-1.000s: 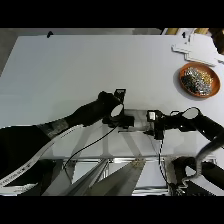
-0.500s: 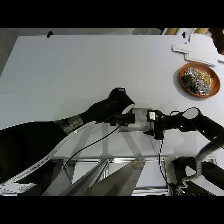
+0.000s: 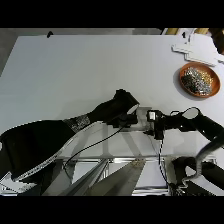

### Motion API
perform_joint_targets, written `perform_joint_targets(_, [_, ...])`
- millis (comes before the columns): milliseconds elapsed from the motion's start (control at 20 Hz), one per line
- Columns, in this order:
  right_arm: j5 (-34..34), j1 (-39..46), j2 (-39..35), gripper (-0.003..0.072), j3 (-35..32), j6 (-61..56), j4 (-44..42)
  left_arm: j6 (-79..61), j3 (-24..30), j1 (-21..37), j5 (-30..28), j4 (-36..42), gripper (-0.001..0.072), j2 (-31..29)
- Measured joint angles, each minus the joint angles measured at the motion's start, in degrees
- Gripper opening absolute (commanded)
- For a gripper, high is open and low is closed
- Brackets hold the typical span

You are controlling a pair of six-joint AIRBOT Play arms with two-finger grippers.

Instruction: Fold the box and place the chain.

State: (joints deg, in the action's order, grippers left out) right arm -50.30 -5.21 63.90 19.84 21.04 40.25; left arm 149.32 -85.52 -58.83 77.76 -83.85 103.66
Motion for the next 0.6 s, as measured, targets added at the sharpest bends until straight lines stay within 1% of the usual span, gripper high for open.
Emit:
perform_joint_targets(300, [0.00, 0.00, 0.00, 0.0437, 0.00, 0.00, 0.02, 0.81, 2.05, 0.24, -0.92, 1.36, 0.0267, -0.24])
perform_joint_targets(400, [0.00, 0.00, 0.00, 0.0437, 0.00, 0.00, 0.02, 0.39, 2.43, 0.39, -1.77, 1.60, 0.0101, -0.46])
perform_joint_targets(450, [0.00, 0.00, 0.00, 0.0437, 0.00, 0.00, 0.02, 0.00, 2.54, 0.50, -1.57, 1.57, 0.0071, -0.57])
perform_joint_targets(500, [0.00, 0.00, 0.00, 0.0437, 0.00, 0.00, 0.02, -0.35, 2.60, 0.55, -1.53, 1.55, 0.0008, -0.63])
perform_joint_targets(600, [-0.02, 0.02, 0.00, 0.0437, 0.00, 0.07, 0.04, -1.25, 2.69, 0.59, -1.70, 1.57, 0.0007, -0.70])
